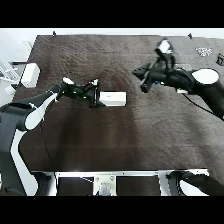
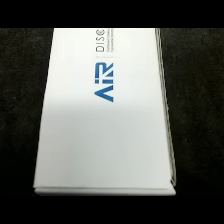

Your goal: Fold the box and place the chain.

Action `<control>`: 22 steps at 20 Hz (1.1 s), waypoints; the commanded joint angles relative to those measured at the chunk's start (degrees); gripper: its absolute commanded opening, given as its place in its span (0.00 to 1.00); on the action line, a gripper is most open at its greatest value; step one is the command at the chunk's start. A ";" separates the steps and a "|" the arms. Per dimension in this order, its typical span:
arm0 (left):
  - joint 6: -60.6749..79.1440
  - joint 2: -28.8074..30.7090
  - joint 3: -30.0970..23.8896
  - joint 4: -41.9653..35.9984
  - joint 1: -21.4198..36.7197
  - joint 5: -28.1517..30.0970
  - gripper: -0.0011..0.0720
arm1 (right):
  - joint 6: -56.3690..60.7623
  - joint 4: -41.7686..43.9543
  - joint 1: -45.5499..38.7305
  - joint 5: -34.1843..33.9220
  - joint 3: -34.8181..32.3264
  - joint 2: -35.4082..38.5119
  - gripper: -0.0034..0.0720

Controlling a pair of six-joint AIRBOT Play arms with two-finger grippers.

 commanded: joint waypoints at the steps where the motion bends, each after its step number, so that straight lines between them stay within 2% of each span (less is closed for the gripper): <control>1: 0.02 0.02 -0.02 -0.02 0.02 -0.15 0.51 | 3.04 -0.31 -4.44 -2.84 -9.88 8.85 0.06; 4: -0.02 0.02 -0.02 -0.76 0.02 -0.15 0.51 | 4.28 -0.24 -6.97 -3.04 -16.52 11.02 0.06; 6: -0.07 0.02 -0.02 -1.66 0.02 -1.97 0.51 | 4.28 -0.26 -7.37 -3.06 -18.64 11.10 0.06; 7: -0.11 0.02 -0.02 -2.05 0.02 -1.60 0.39 | 4.28 -0.26 -7.45 -3.06 -19.10 11.10 0.06; 8: -1.57 0.13 0.04 -2.40 0.04 -1.01 0.04 | 4.31 -0.26 -7.45 -3.04 -19.19 11.10 0.06; 11: -12.33 2.73 -0.02 -2.34 0.68 5.75 0.04 | 4.31 -0.26 -7.52 -3.04 -19.19 11.17 0.06; 15: -21.22 10.99 -0.50 -0.04 4.24 9.49 0.03 | 4.31 -0.24 -7.52 -3.06 -19.19 11.17 0.06; 17: -25.81 16.81 -3.58 0.85 7.28 16.79 0.03 | 4.33 -0.24 -7.52 -3.04 -19.19 11.17 0.06; 20: -32.13 25.64 -12.13 0.92 12.31 35.87 0.03 | 4.50 -0.24 -7.52 -3.04 -19.19 11.17 0.06; 22: -36.94 28.92 -17.38 0.87 15.58 45.62 0.04 | 4.50 -0.24 -7.52 -3.06 -19.19 11.15 0.06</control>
